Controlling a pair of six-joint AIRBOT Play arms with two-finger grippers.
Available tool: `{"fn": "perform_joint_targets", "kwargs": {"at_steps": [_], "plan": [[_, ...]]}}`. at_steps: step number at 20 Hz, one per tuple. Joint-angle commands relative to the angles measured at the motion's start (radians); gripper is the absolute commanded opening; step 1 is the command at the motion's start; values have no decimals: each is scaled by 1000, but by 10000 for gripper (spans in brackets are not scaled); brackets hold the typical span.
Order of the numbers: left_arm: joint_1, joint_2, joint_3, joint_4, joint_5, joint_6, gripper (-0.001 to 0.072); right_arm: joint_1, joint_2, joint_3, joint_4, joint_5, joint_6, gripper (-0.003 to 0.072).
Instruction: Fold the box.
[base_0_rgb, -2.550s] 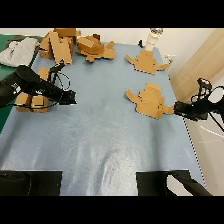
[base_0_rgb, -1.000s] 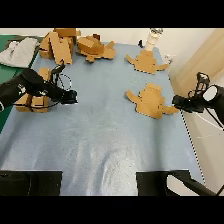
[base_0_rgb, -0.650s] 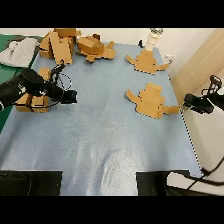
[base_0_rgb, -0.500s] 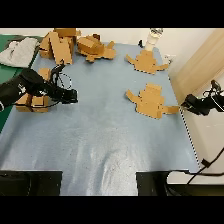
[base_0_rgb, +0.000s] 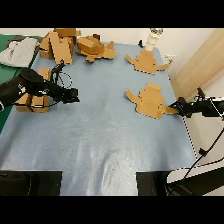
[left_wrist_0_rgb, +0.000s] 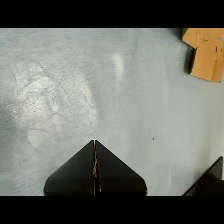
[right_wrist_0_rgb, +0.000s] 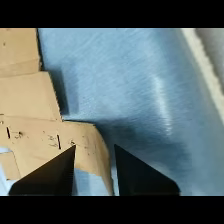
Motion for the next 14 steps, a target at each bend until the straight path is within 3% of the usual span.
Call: {"fn": "perform_joint_targets", "kwargs": {"at_steps": [1,2,3,5,7,11,14], "plan": [[0,0,0,-89,-10,57,15,34,-42,1,32,46,-24,365],[0,0,0,-128,-24,102,15,45,-43,1,38,44,-37,341],[1,0,0,-152,-39,115,15,54,-43,2,46,43,-53,244],[1,0,0,-163,-64,122,15,63,-43,2,55,48,-69,165],[1,0,0,-163,-76,124,15,63,-43,2,77,87,-84,7],[11,-3,0,-183,-137,168,16,84,-17,-1,245,225,-189,5],[50,-39,-2,-264,-235,214,28,190,93,-72,259,195,-243,4]]}}
